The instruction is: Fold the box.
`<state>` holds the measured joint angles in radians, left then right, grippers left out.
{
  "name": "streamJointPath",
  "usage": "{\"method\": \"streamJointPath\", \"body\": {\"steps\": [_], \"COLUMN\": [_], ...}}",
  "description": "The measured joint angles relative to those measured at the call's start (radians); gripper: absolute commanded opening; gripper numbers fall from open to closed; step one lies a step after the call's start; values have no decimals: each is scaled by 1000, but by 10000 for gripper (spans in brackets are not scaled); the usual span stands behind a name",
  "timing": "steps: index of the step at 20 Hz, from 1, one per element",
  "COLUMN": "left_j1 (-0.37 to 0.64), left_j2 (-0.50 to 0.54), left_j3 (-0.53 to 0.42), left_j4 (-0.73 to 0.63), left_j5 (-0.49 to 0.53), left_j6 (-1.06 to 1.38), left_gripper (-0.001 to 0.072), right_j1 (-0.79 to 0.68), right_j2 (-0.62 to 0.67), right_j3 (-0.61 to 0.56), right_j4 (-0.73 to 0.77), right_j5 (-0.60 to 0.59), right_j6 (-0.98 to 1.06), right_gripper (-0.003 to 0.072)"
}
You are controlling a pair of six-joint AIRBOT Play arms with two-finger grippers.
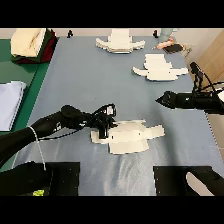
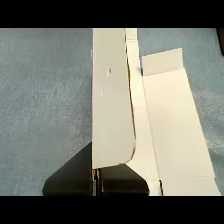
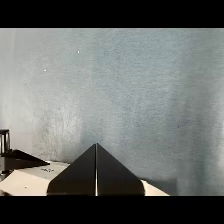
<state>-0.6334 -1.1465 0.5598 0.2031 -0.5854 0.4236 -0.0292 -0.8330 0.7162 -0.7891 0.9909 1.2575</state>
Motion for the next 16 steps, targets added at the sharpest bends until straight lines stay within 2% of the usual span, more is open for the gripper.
{"method": "streamJointPath", "body": {"steps": [16], "left_j1": [0], "left_j2": [0], "left_j3": [-34], "left_j4": [59], "left_j5": [-52], "left_j6": [6], "left_gripper": [17], "right_j1": [0], "right_j2": [0], "right_j3": [0], "right_j4": [0], "right_j5": [0], "right_j6": [0], "right_gripper": [1]}}
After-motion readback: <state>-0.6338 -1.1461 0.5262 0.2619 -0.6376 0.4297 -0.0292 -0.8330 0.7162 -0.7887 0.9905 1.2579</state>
